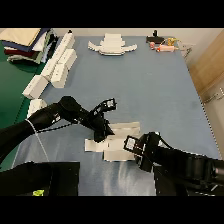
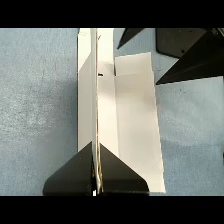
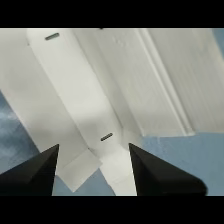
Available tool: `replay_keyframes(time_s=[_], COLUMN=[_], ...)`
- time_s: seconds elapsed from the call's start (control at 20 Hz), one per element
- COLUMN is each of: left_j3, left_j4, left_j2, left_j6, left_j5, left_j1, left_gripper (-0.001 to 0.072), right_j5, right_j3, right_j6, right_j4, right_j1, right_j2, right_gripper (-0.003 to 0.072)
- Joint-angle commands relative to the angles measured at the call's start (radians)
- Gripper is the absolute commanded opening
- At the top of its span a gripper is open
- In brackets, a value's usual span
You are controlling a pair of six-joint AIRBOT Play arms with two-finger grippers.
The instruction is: Fold the box.
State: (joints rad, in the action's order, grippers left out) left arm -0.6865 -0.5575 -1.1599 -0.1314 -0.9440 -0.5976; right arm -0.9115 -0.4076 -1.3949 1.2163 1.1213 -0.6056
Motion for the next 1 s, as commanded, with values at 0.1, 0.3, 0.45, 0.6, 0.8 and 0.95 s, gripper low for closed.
replay_keyframes(time_s=[0.1,0.3,0.45,0.6,0.8,0.95], left_j3=[0.0,0.0,0.0,0.0,0.0,0.0], left_j4=[0.0,0.0,0.0,0.0,0.0,0.0], left_j2=[0.0,0.0,0.0,0.0,0.0,0.0], left_j6=[0.0,0.0,0.0,0.0,0.0,0.0], left_j5=[0.0,0.001,0.0,0.0,0.0,0.0], left_j1=[0.0,0.0,0.0,0.0,0.0,0.0], left_gripper=[0.0014,0.0014,0.0014,0.0014,0.0014,0.0014], right_j5=[0.002,0.072,0.09,0.135,0.125,0.125], right_j3=[0.132,0.133,0.132,0.131,0.101,0.093], right_j6=[-0.19,-0.256,-0.254,-0.171,0.166,0.175], right_j4=[0.157,0.171,0.118,0.015,-0.261,-0.262], right_j1=[0.007,0.006,0.006,0.005,0.005,0.005], right_j2=[0.108,0.054,-0.01,-0.023,-0.023,-0.023], right_gripper=[0.0653,0.0704,0.0704,0.0704,0.0704,0.0703])
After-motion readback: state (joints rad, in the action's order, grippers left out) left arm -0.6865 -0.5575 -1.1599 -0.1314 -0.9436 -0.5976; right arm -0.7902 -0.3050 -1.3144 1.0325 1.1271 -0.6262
